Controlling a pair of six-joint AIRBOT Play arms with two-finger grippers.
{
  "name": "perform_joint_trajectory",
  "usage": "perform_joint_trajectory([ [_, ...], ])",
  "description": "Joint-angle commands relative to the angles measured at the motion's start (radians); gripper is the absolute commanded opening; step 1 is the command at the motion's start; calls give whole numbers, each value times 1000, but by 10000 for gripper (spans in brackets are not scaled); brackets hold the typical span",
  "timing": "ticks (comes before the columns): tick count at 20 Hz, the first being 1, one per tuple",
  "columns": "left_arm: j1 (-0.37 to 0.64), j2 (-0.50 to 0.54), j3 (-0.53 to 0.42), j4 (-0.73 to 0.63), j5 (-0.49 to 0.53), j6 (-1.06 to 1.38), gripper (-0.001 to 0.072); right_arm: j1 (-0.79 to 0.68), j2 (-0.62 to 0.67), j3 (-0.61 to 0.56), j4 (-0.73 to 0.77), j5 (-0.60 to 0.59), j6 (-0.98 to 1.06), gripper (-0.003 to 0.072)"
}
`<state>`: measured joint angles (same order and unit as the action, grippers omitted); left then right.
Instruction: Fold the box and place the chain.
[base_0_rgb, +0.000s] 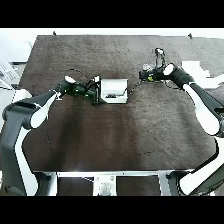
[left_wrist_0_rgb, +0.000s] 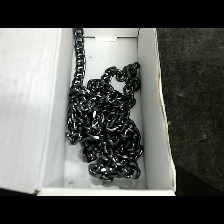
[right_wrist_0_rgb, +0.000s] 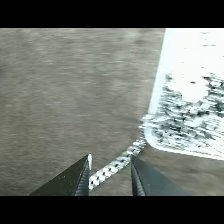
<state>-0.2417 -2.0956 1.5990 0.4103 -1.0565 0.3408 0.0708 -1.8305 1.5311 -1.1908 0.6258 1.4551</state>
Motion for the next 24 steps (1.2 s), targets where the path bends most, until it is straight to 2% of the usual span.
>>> perform_joint_trajectory([
  [1, 0, 1, 0, 0, 0, 0, 360, -12, -2, 1, -101, 35, 103, 315],
  [4, 0, 1, 0, 0, 0, 0, 360, -3, -28, 1, -101, 27, 109, 337],
  [12, 0, 1, 0, 0, 0, 0, 360, 57, -109, 8, -93, 5, 139, 338],
  [14, 0, 1, 0, 0, 0, 0, 360, 71, -112, 9, -98, -11, 156, 417],
  [15, 0, 1, 0, 0, 0, 0, 360, 71, -112, 9, -96, -10, 174, 414],
  [17, 0, 1, 0, 0, 0, 0, 360, 70, -112, 9, -97, 0, 188, 358],
  [19, 0, 1, 0, 0, 0, 0, 360, 69, -115, 9, -105, 45, 187, 180],
  [21, 0, 1, 0, 0, 0, 0, 360, 69, -120, 8, -122, 53, 187, 51],
  [24, 0, 1, 0, 0, 0, 0, 360, 83, -118, 9, -174, 53, 185, 9],
])
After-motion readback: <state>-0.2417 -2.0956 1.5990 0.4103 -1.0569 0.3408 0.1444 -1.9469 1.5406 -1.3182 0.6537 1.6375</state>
